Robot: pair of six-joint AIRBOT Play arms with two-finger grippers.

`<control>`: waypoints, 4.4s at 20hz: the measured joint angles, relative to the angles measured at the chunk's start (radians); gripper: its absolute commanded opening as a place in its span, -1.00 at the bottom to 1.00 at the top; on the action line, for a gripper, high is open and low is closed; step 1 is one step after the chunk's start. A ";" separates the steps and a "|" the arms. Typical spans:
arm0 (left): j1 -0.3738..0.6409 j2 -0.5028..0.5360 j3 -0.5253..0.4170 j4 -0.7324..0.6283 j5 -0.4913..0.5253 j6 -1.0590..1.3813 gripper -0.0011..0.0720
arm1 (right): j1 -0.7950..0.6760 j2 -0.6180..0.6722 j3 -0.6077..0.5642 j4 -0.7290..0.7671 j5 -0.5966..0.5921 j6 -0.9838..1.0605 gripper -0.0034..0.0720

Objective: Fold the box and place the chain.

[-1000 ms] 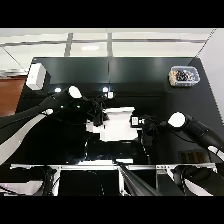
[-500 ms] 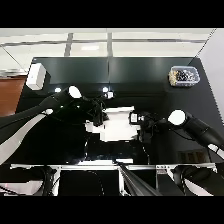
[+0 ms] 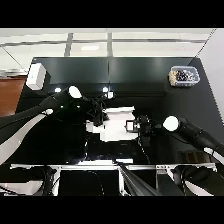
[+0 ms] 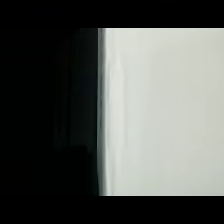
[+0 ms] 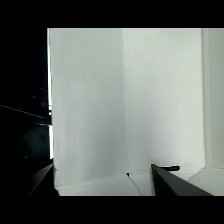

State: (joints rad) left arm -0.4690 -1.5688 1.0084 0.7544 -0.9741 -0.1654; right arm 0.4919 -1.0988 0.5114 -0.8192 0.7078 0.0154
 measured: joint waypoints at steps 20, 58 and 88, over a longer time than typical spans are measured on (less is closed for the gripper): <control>-0.011 0.005 0.000 0.007 -0.005 0.012 -0.91 | -0.195 0.012 0.065 0.275 0.018 -0.091 0.97; -0.062 0.099 -0.087 0.095 0.128 0.064 -0.90 | -0.108 -0.166 0.048 0.286 0.004 -0.280 0.97; -0.062 0.097 -0.087 0.093 0.129 0.064 -0.90 | -0.098 -0.178 0.048 0.288 -0.033 -0.248 0.66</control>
State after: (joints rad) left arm -0.5312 -1.4723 0.9211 0.8478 -0.8448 -0.1009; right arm 0.3939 -1.2766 0.5594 -0.5312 0.6746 -0.2325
